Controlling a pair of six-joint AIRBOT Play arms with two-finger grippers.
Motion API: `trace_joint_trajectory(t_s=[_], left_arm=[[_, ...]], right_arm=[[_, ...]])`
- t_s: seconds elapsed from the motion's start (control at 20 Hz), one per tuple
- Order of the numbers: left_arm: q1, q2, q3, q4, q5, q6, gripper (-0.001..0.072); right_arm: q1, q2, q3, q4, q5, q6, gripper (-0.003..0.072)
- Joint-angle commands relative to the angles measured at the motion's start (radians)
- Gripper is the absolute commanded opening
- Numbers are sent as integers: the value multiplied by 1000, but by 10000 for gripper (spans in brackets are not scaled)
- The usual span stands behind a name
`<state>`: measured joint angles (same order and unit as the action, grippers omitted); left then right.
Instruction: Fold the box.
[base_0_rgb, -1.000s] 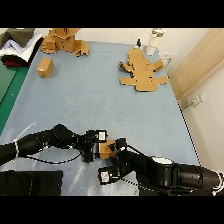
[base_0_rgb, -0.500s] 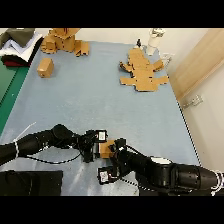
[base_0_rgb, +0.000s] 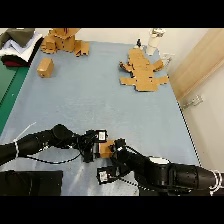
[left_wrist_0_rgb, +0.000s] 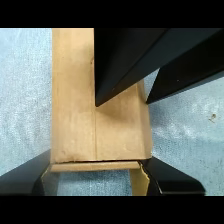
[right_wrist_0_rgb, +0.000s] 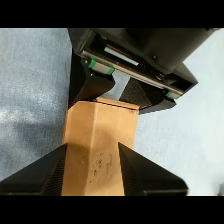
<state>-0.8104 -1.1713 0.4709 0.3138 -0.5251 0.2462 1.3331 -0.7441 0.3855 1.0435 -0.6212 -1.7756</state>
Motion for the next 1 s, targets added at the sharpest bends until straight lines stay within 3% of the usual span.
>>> trace_joint_trajectory(t_s=[0.0,0.1,0.2,0.6,0.75,0.8,0.95], left_arm=[[0,0,0,0,0,0,477],[0,0,0,0,0,0,478],[0,0,0,0,0,0,477],[0,0,0,0,0,0,477],[0,0,0,0,0,0,477],[0,0,0,0,0,0,478],[0,0,0,0,0,0,477]], right_arm=[[0,-5,1,-3,-5,1,517],[0,-5,1,-28,-13,8,513],[0,-5,1,-66,-17,34,387],[1,16,25,-80,-35,33,367],[1,35,29,-87,-45,33,334],[1,38,31,-87,-51,33,285],[1,41,33,-90,-50,33,284]])
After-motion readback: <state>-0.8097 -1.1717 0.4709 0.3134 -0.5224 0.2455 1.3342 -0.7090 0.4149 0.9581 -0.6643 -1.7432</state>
